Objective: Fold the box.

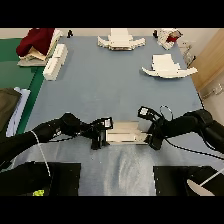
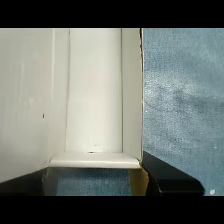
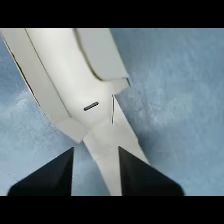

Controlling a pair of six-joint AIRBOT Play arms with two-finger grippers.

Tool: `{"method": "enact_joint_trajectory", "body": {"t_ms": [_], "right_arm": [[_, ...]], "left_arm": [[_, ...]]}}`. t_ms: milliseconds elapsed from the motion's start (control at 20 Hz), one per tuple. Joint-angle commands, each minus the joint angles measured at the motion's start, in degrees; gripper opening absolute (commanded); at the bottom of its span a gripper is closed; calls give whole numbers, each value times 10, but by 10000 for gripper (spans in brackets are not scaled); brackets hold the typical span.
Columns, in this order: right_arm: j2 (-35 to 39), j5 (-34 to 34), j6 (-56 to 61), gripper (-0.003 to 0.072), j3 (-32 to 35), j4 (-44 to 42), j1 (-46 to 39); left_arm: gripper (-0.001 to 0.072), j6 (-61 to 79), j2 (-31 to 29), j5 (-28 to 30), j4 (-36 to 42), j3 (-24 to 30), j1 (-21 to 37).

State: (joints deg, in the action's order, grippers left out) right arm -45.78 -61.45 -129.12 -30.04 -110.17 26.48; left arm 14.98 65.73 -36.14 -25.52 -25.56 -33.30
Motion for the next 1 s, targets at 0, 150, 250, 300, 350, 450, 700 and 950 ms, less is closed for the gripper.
{"method": "enact_joint_trajectory", "body": {"t_ms": [0, 150, 250, 300, 350, 450, 700, 950], "right_arm": [[32, -81, 216, 275, 2, -105, 1], [8, 24, 287, 263, 13, -269, 18], [-14, 155, 379, 263, 11, -284, 47], [-26, 216, 412, 263, 5, -283, 58], [-38, 254, 421, 263, -5, -282, 61], [-61, 284, 421, 263, -26, -267, 60], [-123, 320, 421, 263, -51, -249, 60], [-203, 323, 414, 263, -51, -244, 61]], "left_arm": [[461, 0, 0, 0, 0, 0, 1], [461, 0, 0, 1, 0, 0, 1], [461, 0, 0, 0, 0, 0, 1], [461, 0, 0, 0, 0, 0, 1], [461, 0, 0, 1, 0, 0, 1], [461, 0, 0, 1, 0, 0, 1], [461, 0, 0, 0, 0, 0, 1], [461, 0, 0, 0, 0, 0, 1]]}}
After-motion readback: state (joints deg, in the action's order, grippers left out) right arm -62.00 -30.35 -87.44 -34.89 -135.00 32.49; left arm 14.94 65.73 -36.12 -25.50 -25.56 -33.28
